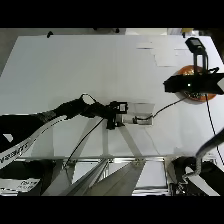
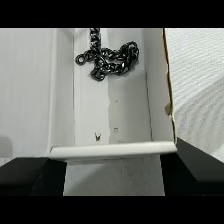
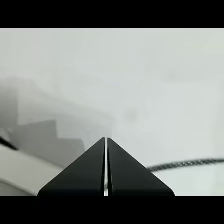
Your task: Fold the box and place the chain.
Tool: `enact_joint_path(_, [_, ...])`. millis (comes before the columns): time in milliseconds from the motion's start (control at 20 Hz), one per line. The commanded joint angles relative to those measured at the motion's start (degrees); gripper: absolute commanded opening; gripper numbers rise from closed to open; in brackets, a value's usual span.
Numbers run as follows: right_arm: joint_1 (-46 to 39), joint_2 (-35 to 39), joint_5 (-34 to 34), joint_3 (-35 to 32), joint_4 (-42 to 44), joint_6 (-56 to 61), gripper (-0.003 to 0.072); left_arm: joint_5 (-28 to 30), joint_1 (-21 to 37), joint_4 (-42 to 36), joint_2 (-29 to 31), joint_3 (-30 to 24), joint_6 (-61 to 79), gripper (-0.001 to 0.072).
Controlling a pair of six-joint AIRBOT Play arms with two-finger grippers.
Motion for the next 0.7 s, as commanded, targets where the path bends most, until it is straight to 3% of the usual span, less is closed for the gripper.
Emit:
enact_joint_path(0, [-7.1, -4.5, 2.8, 0.3, -3.8, 0.6, 0.0033, 0.0, 0.0, 0.0, 0.0, 0.0, 0.0, 0.0207])
enact_joint_path(200, [-7.7, -10.2, 3.5, -3.1, -3.8, 0.6, 0.0407, 0.0, 0.0, 0.0, 0.0, 0.0, 0.0, 0.0207])
enact_joint_path(250, [-7.7, -11.0, 3.4, -4.2, -3.8, 0.5, 0.0435, 0.0, 0.0, 0.0, 0.0, 0.0, 0.0, 0.0207])
enact_joint_path(350, [-7.7, -11.6, 2.1, -6.4, -4.7, 0.5, 0.041, 0.0, 0.0, 0.0, 0.0, 0.0, 0.0, 0.0207])
enact_joint_path(450, [-7.7, -12.0, 0.3, -8.0, -4.9, 1.0, 0.0322, 0.0, 0.0, 0.0, 0.0, 0.0, 0.0, 0.0207])
enact_joint_path(650, [-5.5, -13.2, -1.1, -9.4, -5.4, 3.5, 0.0321, 0.0, 0.0, 0.0, 0.0, 0.0, 0.0, 0.0207])
